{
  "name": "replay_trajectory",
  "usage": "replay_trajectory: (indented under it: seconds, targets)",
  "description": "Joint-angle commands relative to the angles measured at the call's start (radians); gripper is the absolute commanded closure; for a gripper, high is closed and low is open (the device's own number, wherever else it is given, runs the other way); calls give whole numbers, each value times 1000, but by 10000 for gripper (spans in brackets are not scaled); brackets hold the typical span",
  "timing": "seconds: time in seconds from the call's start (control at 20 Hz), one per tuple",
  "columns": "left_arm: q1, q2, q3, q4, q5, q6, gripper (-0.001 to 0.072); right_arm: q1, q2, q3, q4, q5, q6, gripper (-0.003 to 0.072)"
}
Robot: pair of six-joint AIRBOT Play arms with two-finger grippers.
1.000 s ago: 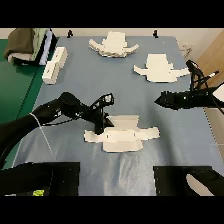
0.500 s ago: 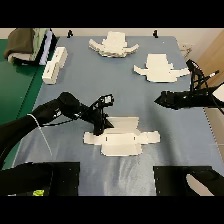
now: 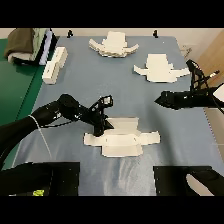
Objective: Fold the box.
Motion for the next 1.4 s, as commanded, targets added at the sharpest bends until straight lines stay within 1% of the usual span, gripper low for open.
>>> replay_trajectory:
  seconds: [0.0,0.4,0.45,0.5,0.55,0.7,0.8,0.85,0.9,0.95,1.1,1.15,1.2,1.25,1.3,1.35]
  targets:
    - [-15,-1,-13,13,-2,-7,694,0,1,0,0,1,0,403]
    - [-31,0,-13,13,2,-7,694,0,1,0,1,9,0,403]
    - [-31,1,-13,13,1,-7,694,0,1,0,2,26,0,416]
    - [-31,1,-13,13,1,-7,694,0,1,0,1,51,0,587]
    - [-31,1,-13,12,1,-7,694,0,1,0,2,85,0,671]
    - [-31,1,-13,12,1,-7,694,33,11,0,5,246,0,680]
    - [-31,1,-13,5,1,-7,694,132,42,0,5,317,13,681]
    - [-31,1,-13,5,1,-7,694,208,67,0,0,338,28,681]
    - [-31,1,-13,5,1,-7,694,293,95,-4,-4,341,26,681]
    - [-31,1,-13,5,1,-7,694,403,129,-17,-39,323,9,681]
    - [-31,1,-13,5,1,-7,694,757,204,-113,-283,238,-6,674]
    - [-31,1,-13,5,1,-7,694,858,204,-155,-350,212,-33,524]
    - [-31,1,-13,5,1,-7,694,936,192,-193,-397,179,-90,285]
    - [-31,1,-13,5,2,-7,694,1004,172,-235,-433,122,-154,99]
    - [-31,1,-13,5,2,-7,694,1052,147,-270,-447,59,-209,27]
    - [-31,1,-13,5,1,-7,694,1090,113,-298,-460,0,-256,21]
